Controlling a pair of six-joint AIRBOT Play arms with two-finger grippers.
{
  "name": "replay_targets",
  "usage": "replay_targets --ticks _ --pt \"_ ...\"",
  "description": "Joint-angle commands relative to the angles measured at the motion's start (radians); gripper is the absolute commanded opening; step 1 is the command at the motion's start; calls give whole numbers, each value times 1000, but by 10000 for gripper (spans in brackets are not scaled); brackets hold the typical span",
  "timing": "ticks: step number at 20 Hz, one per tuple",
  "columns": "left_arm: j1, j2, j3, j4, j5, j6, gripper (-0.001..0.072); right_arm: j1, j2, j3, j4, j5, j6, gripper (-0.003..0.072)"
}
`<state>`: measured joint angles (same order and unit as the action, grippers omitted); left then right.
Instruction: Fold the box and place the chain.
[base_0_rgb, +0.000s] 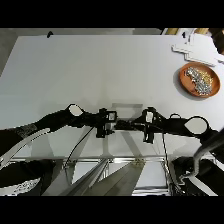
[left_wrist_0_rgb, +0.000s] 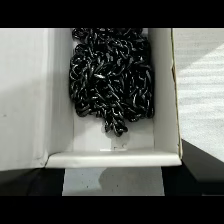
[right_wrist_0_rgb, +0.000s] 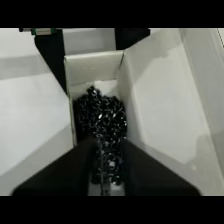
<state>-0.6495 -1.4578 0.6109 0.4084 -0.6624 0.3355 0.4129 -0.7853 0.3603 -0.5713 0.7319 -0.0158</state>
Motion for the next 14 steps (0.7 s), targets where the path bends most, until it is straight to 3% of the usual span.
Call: replay_targets --ticks 1,3,4,7,10,14 --pt "0 0 0 0 0 0 219 8 -25 10 0 -61 0 264" --pt "0 0 0 0 0 0 219 -56 20 32 -21 -37 0 241" --pt "0 0 0 0 0 0 219 -101 48 42 -54 -25 0 190" --pt "0 0 0 0 0 0 219 -233 104 45 -223 13 0 179" --pt "0 0 0 0 0 0 219 -278 60 40 -375 44 0 181" --pt "0 0 0 0 0 0 219 -277 -63 36 -390 40 -125 181"
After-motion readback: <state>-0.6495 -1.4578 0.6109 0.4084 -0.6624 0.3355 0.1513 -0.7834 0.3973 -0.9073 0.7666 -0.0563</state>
